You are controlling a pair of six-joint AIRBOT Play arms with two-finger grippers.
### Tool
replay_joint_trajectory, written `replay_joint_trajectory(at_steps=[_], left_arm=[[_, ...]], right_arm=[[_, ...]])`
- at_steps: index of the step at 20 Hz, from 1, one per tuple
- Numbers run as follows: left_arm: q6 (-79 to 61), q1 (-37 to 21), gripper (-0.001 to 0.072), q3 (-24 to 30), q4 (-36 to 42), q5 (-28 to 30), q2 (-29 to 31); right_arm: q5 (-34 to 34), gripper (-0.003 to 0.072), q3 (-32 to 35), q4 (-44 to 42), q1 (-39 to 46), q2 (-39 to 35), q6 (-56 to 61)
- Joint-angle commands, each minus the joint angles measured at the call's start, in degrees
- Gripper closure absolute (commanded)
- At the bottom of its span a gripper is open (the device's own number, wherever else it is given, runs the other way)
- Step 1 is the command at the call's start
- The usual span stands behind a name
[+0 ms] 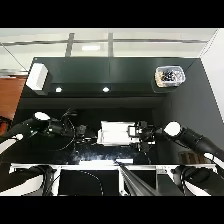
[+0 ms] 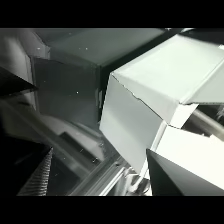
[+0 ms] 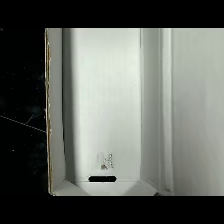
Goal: Fold the box and place the chain.
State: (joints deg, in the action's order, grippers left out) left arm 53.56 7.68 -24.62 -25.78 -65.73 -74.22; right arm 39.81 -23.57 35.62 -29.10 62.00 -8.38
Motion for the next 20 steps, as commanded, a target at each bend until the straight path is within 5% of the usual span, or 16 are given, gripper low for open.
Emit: replay_joint_trajectory(at_steps=[1, 5, 9, 15, 20], left_arm=[[-0.7, 0.1, 0.0039, -2.6, 0.3, -4.8, 0.2], [1.1, 3.4, 0.0097, -3.4, 0.1, -1.8, 3.8], [8.0, 12.3, 0.0097, -3.5, -3.0, 10.3, 9.9], [23.6, 26.5, 0.0097, -3.5, -9.4, 28.6, 10.5], [24.9, 27.7, 0.0097, -3.5, -9.4, 29.4, 10.5]], right_arm=[[0.0, 0.0439, 0.0, 0.0, 0.0, 0.0, 0.0], [0.0, 0.044, 0.0, 0.0, 0.0, 0.0, 0.0], [0.0, 0.044, 0.0, 0.0, 0.0, 0.0, 0.0], [0.0, 0.0439, 0.0, 0.0, 0.0, 0.0, 0.0], [0.0, 0.0439, 0.0, 0.0, 0.0, 0.0, 0.0]])
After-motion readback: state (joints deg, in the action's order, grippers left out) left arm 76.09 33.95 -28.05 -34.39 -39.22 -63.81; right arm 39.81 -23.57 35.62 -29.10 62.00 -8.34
